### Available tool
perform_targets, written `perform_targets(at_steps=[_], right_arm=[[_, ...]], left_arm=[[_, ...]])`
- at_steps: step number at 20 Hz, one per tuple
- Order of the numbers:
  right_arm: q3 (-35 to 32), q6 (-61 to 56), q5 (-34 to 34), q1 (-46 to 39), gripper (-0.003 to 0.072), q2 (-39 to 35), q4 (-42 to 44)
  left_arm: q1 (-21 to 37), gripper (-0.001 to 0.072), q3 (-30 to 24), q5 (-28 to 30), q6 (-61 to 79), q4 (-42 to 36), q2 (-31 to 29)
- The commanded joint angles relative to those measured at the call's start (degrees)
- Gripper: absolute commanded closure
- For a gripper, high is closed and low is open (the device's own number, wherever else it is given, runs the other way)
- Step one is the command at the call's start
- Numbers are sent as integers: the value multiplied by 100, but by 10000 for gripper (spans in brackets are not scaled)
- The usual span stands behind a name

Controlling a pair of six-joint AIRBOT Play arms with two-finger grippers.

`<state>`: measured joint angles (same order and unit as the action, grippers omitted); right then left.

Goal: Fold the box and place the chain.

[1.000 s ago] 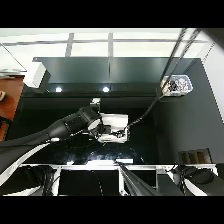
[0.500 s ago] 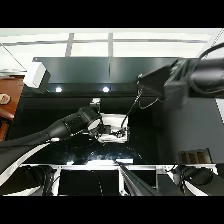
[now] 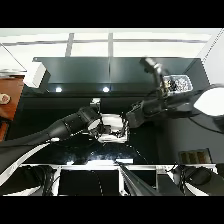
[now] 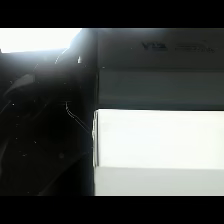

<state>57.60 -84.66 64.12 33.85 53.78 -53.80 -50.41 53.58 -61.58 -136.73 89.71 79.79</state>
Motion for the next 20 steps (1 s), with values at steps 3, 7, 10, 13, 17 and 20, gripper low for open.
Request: perform_targets(at_steps=[3,7,10,13,17,20], right_arm=[[-612,-20,-468,103,652,391,-4],[-605,-20,-326,-105,53,396,-22],[-605,98,415,-798,52,348,-348],[-623,-120,420,-1655,52,291,-1917],[-1115,-1554,-1296,-2640,-34,439,-3727],[-1130,-1674,-2138,-2968,-34,1086,-3392]], left_arm=[[-2,679,-2,2,2,4,2],[-2,679,-2,0,2,4,2],[-2,679,-2,0,2,4,2],[-2,679,-2,0,2,4,2],[-2,679,-2,2,2,7,2],[-2,679,-2,2,2,26,2]])
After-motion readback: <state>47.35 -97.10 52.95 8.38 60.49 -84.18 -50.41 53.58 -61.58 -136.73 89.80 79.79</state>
